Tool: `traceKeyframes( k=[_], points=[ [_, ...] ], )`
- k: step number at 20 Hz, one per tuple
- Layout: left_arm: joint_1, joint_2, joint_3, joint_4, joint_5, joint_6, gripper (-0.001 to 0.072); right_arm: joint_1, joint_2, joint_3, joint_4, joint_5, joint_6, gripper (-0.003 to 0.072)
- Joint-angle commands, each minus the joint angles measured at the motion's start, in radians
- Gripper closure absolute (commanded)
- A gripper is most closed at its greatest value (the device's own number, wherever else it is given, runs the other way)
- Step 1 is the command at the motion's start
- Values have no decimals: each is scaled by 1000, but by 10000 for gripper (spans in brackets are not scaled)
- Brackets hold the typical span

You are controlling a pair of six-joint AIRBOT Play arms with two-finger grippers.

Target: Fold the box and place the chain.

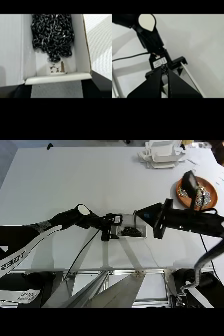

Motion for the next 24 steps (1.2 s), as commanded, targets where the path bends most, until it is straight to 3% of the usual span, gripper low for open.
traceKeyframes(
  k=[1, 10, 13, 16, 24],
  points=[
    [0, 1, 0, 0, 0, 0, 666, 54, -111, 1, -14, -13, -59, 673],
    [0, 1, 0, 0, 0, 0, 666, 68, -289, 1, -144, 9, -36, 671],
    [0, 1, 0, 0, 0, 0, 666, 68, -327, 1, -210, 24, 27, 567],
    [0, 1, 0, 0, 0, 0, 666, 66, -313, 7, -221, 45, 43, 567],
    [0, 1, 0, 0, 0, 0, 666, -15, -290, 270, -247, 148, 49, 580]
  ],
)
